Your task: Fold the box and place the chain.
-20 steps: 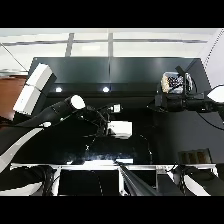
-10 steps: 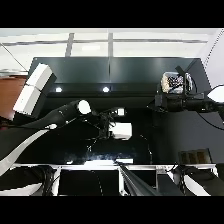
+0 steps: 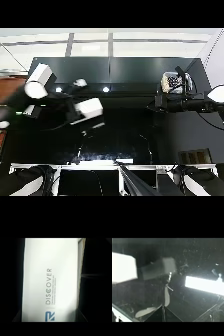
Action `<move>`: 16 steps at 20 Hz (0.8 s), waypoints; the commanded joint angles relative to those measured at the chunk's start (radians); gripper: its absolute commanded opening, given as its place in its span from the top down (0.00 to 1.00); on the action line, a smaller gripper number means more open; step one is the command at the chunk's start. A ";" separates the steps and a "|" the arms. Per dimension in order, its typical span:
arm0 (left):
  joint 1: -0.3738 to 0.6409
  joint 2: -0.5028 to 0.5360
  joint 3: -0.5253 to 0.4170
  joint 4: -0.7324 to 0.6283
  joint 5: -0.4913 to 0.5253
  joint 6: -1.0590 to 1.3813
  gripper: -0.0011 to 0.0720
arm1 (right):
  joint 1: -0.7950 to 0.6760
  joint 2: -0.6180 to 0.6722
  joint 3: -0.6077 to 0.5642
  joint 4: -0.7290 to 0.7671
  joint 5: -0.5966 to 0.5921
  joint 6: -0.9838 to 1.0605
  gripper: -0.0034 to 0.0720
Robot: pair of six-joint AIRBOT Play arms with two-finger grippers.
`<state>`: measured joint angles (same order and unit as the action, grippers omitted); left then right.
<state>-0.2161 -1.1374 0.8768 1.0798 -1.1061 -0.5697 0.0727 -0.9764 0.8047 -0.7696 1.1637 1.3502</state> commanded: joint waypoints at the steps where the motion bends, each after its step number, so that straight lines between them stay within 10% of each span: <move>1: 0.300 0.119 -0.046 0.089 -0.101 -0.080 0.43 | 0.000 0.000 0.000 0.001 0.019 -0.022 0.92; 10: 1.104 0.141 -0.112 0.088 -0.105 0.032 0.42 | 0.000 0.000 0.000 0.001 0.019 -0.023 0.92; 16: 1.202 0.101 -0.112 0.205 -0.154 0.050 0.42 | 0.000 0.000 0.000 0.001 0.020 -0.022 0.92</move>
<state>0.9382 -1.0222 0.7658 1.2125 -1.2465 -0.5297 0.0727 -0.9764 0.8047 -0.7689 1.1820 1.3273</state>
